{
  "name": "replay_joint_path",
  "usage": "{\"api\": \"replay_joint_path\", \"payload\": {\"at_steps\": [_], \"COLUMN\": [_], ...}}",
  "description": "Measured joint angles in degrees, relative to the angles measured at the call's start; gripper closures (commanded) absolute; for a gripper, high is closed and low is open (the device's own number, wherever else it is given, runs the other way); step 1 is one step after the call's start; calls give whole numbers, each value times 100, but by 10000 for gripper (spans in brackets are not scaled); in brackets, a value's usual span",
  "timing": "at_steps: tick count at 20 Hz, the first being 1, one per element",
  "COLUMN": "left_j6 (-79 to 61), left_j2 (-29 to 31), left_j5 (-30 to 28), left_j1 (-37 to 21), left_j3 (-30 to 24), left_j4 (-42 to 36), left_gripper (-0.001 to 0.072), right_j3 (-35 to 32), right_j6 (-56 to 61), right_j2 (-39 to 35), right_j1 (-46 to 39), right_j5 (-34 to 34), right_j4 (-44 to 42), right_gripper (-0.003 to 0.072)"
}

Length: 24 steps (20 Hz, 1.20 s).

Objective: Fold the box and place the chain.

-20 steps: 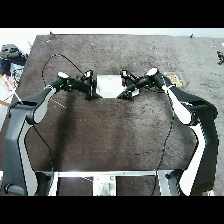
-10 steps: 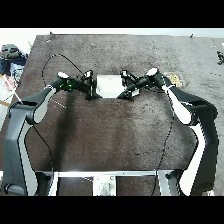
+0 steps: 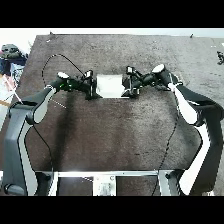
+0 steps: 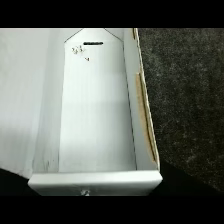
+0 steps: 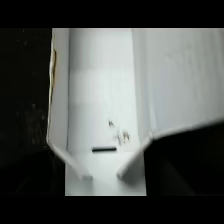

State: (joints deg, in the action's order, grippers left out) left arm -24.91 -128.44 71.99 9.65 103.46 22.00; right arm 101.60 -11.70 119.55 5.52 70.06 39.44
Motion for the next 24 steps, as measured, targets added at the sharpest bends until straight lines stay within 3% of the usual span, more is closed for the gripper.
{"api": "replay_joint_path", "payload": {"at_steps": [4,5,6,7,13,20,24], "left_j6": [0,2,0,2,0,0,0], "left_j2": [0,0,0,0,0,0,2], "left_j5": [0,0,0,0,0,2,2], "left_j1": [0,0,0,0,0,0,0], "left_j3": [0,0,0,0,0,0,0], "left_j4": [0,0,0,0,0,0,2], "left_gripper": [178,178,178,178,178,178,178], "right_j3": [0,0,0,0,0,0,0], "right_j6": [308,455,592,734,1073,1126,1128], "right_j2": [-348,-461,-555,-636,-752,-442,-232], "right_j1": [-299,-356,-387,-396,-87,197,225], "right_j5": [50,52,66,109,-24,-1121,-1360], "right_j4": [243,236,153,-46,-1390,-1471,-1397], "right_gripper": [-23,103,444,660,672,672,673]}}
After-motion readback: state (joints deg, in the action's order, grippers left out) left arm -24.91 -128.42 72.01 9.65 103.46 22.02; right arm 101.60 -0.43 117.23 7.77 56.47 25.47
